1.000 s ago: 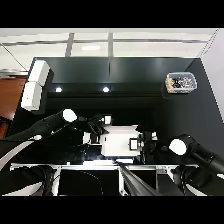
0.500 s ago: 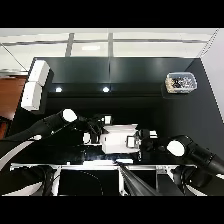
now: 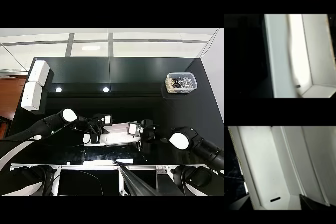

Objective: Fold the box and place the chain.

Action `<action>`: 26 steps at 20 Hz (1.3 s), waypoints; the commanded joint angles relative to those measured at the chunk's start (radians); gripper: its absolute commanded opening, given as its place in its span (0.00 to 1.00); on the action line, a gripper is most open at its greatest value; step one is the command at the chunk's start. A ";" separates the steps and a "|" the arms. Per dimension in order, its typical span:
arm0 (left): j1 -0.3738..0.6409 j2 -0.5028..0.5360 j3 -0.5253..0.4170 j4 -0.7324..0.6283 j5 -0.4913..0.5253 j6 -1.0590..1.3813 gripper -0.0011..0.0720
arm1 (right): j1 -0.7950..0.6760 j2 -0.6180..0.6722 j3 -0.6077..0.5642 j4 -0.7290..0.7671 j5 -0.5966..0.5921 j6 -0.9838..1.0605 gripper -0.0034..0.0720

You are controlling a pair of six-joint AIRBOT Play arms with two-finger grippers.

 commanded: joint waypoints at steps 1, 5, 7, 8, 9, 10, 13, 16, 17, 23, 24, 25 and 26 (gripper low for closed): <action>0.000 0.000 -0.001 0.001 -0.004 0.001 0.05 | -0.032 0.001 0.032 -0.011 0.030 0.016 0.99; 0.000 0.000 -0.001 0.001 -0.005 0.001 0.05 | -0.033 0.001 0.035 -0.012 0.031 0.016 0.99; 0.000 0.000 -0.001 0.001 -0.005 0.001 0.05 | -0.051 0.001 0.040 -0.012 0.048 0.017 0.99; 0.000 0.000 -0.001 0.001 -0.005 0.001 0.05 | -0.066 0.001 0.040 -0.011 0.055 0.017 0.99; 0.000 0.000 -0.001 0.001 -0.005 0.001 0.05 | -0.083 0.001 0.040 -0.011 0.056 0.016 0.99; 0.000 0.000 -0.001 0.001 -0.005 0.001 0.05 | -0.093 0.001 0.040 -0.006 0.049 0.011 0.99; 0.000 0.000 -0.001 0.001 -0.004 0.002 0.05 | -0.097 -0.007 0.039 0.121 0.055 -0.100 0.99; 0.000 0.000 -0.001 0.001 -0.004 0.001 0.05 | -0.097 -0.058 0.039 0.222 0.126 -0.256 0.99; 0.000 0.000 -0.001 0.001 -0.005 0.001 0.05 | -0.097 -0.084 0.039 0.237 0.132 -0.287 0.99; 0.000 0.000 -0.001 0.001 -0.004 0.001 0.05 | -0.123 -0.182 0.029 0.330 0.137 -0.486 0.99; 0.000 0.000 -0.001 0.001 -0.004 0.001 0.05 | -0.151 -0.182 0.014 0.330 0.138 -0.496 0.99; 0.000 0.000 -0.001 0.001 -0.004 0.001 0.05 | -0.182 -0.182 0.000 0.336 0.151 -0.520 0.99; 0.000 0.000 -0.001 0.001 -0.004 0.001 0.05 | -0.210 -0.182 -0.014 0.360 0.162 -0.565 0.99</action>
